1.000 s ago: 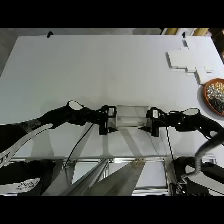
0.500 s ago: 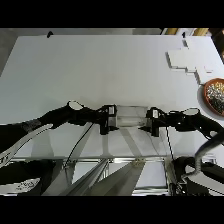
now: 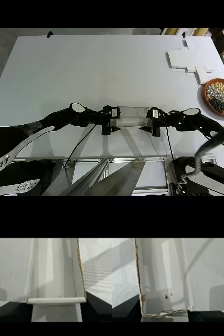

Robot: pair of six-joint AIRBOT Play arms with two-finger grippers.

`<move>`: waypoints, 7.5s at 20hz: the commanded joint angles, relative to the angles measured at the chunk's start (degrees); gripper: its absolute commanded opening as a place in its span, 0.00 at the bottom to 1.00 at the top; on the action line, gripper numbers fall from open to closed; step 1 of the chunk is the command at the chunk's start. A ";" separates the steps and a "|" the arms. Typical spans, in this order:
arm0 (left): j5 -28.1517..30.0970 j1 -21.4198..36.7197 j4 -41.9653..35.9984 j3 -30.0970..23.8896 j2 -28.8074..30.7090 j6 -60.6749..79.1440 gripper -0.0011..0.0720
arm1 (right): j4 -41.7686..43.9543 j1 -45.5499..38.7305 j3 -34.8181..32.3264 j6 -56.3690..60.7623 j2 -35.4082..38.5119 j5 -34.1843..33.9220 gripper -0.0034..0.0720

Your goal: Fold the box and place the chain.

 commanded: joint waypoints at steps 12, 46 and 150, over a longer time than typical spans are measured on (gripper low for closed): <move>0.83 -0.17 0.28 0.00 -0.04 0.00 0.03 | 3.41 0.02 -0.02 0.17 0.02 -2.58 0.58; 0.83 -0.17 0.26 0.00 -0.04 0.00 0.03 | -12.57 0.07 -0.02 35.01 32.61 3.17 0.12; 0.42 -0.17 0.24 0.00 -0.04 0.02 0.03 | -33.20 -15.28 6.82 104.98 7.87 10.19 0.07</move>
